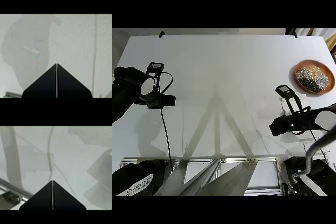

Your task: Fold the box and place the chain.

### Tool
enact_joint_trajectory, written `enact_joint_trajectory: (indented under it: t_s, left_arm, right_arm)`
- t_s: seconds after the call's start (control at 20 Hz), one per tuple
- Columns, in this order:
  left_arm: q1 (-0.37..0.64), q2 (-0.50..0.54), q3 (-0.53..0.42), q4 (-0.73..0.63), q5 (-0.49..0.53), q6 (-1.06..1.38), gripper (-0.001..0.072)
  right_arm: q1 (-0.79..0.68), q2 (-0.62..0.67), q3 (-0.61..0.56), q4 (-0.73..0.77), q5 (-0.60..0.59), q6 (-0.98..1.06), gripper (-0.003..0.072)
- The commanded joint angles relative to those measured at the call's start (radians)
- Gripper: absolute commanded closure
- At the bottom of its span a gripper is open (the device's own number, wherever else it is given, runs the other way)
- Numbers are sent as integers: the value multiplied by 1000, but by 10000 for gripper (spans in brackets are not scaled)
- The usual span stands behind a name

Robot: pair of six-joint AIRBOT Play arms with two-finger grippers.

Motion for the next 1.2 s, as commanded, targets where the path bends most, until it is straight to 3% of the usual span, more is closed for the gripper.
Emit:
enact_joint_trajectory:
  t_s: [0.0,0.15,0.25,0.4,0.5,0.55,0.6,0.65,0.9,1.0,1.05,1.15]
  left_arm:
    - [-1,1,1,0,0,0,699]
    - [-1,1,1,0,0,0,699]
    - [-1,1,1,0,0,0,699]
    - [-1,1,1,0,0,0,699]
    - [-1,1,1,0,0,0,699]
    - [-1,1,1,0,0,0,699]
    - [-1,1,1,0,0,0,699]
    - [-1,0,1,0,1,0,699]
    - [-1,1,1,0,0,0,699]
    - [-1,1,1,0,0,0,699]
    - [-1,1,1,0,0,0,699]
    - [-1,1,1,0,0,0,699]
  right_arm:
    - [1,1,1,1,-8,1,666]
    - [-5,1,7,-48,-14,23,666]
    - [-68,0,46,-251,-29,111,666]
    - [-307,-10,132,-488,-31,93,666]
    - [-539,-42,163,-658,-95,60,666]
    - [-650,-63,167,-669,-132,-9,652]
    - [-744,-86,167,-663,-175,-52,479]
    - [-826,-119,167,-650,-225,-62,235]
    - [-954,-393,209,-658,-183,-198,199]
    - [-941,-449,213,-649,-203,-256,191]
    - [-929,-461,214,-632,-211,-304,139]
    - [-896,-475,214,-628,-217,-326,144]
